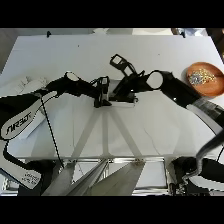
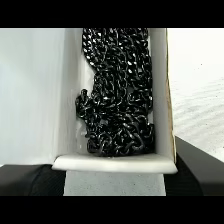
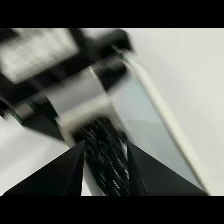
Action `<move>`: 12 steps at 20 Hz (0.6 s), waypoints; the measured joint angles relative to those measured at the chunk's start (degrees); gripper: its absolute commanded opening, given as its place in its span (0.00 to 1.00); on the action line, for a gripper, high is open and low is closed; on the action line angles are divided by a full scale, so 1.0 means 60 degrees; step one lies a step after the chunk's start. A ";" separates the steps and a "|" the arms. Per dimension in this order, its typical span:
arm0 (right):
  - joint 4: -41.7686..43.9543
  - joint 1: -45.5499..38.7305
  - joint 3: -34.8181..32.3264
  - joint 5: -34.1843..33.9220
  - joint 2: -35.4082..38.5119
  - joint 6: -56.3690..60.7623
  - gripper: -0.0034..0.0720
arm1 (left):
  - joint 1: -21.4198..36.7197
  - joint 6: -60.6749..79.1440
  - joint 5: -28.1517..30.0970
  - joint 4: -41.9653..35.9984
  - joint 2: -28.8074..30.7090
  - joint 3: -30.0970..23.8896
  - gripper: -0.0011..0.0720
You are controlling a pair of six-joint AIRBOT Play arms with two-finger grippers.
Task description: Fold the box and place the chain.
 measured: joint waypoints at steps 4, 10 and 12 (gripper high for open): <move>-0.0168 -0.1534 0.0000 0.1599 0.0495 -0.0882 0.44 | 0.0000 0.0000 0.0000 0.0000 0.0000 0.0000 0.70; -0.0193 -0.2881 -0.0408 0.2714 0.0528 -0.3078 0.59 | 0.0000 0.0000 0.0000 0.0000 0.0000 0.0000 0.70; -0.0168 -0.3013 -0.0576 0.2656 0.0240 -0.3894 0.60 | 0.0000 0.0000 0.0000 0.0000 0.0000 0.0000 0.70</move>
